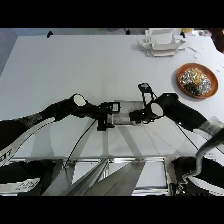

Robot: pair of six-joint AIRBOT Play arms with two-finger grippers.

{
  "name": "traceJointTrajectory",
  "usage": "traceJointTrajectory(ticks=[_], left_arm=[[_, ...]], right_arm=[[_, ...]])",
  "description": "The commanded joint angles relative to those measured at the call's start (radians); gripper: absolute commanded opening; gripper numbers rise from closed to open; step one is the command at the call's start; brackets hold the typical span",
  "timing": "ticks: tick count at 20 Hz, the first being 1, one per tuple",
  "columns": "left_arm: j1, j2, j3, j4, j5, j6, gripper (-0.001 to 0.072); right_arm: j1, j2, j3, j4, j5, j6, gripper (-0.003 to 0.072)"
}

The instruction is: Fold the box and place the chain.

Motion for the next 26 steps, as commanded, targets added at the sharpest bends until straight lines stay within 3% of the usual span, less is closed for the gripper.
traceJointTrajectory(ticks=[1, 9, 14, 15, 16, 20, 21, 23, 26], left_arm=[[0.001, 0.001, 0.000, 0.000, 0.000, 0.000, 0.0253], [0.001, 0.001, 0.000, 0.000, 0.000, 0.001, 0.0253], [0.001, 0.001, 0.000, 0.000, 0.000, 0.000, 0.0253], [0.001, 0.001, 0.000, 0.000, 0.000, 0.000, 0.0253], [0.001, 0.001, 0.000, 0.000, 0.000, 0.000, 0.0253], [0.001, 0.001, 0.000, 0.000, 0.000, 0.000, 0.0253], [0.001, 0.001, 0.000, 0.000, 0.000, 0.000, 0.0253], [0.001, 0.001, 0.000, 0.000, 0.000, 0.000, 0.0253], [0.001, 0.001, 0.000, 0.000, 0.000, 0.000, 0.0253]], right_arm=[[0.018, -0.050, 0.019, -0.058, 0.019, 0.117, 0.0340], [0.018, -0.110, 0.019, -0.045, 0.010, 0.138, 0.0305], [0.018, -0.114, 0.019, -0.045, 0.020, 0.153, 0.0147], [0.017, -0.114, 0.019, -0.045, 0.022, 0.153, 0.0043], [0.018, -0.114, 0.019, -0.045, 0.025, 0.153, 0.0018], [0.018, -0.114, 0.019, -0.042, 0.029, 0.153, 0.0018], [0.017, -0.114, 0.019, -0.042, 0.029, 0.154, 0.0049], [0.017, -0.111, 0.019, -0.042, 0.029, 0.158, 0.0284], [0.017, -0.091, 0.019, -0.043, 0.029, 0.157, 0.0282]])
